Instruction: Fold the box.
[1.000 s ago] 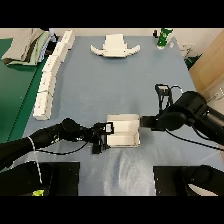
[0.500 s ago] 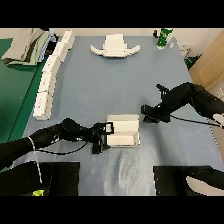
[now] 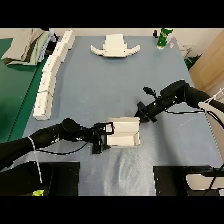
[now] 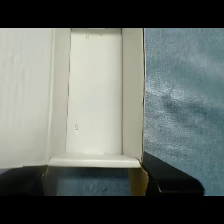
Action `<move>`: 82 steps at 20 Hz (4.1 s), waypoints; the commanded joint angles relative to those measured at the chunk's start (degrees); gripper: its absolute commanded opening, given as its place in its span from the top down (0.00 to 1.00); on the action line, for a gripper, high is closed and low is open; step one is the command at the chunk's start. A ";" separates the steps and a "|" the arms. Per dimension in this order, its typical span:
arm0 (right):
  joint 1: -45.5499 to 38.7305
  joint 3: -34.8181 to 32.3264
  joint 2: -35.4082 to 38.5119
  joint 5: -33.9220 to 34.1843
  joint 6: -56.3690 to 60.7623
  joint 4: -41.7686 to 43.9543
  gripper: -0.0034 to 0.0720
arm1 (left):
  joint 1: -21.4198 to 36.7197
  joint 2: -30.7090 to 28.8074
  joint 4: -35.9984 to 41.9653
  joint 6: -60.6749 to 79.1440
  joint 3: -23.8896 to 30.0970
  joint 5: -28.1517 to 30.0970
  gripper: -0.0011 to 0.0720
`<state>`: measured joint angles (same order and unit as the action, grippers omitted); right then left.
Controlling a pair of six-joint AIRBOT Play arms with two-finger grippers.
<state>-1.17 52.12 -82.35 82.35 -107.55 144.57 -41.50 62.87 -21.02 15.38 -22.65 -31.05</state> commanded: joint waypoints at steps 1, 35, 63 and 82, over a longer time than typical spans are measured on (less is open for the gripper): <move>0.07 0.63 -0.98 11.65 -10.27 1.95 0.95 | 0.04 0.00 0.00 -0.02 -0.04 0.02 0.40; 38.95 -25.64 40.50 -48.89 -32.22 -29.90 0.33 | 0.04 0.00 0.00 0.00 -0.04 0.02 0.40; 44.04 -23.02 34.23 -50.40 -46.16 -35.52 0.32 | 0.04 0.00 0.00 -0.02 -0.04 0.02 0.40; 43.28 -22.80 36.85 -54.73 -45.92 -40.76 0.38 | 0.04 0.00 0.00 0.00 -0.04 0.02 0.40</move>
<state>42.13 29.30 -45.43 27.88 -153.51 104.07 -41.45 62.87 -20.99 15.31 -22.68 -30.96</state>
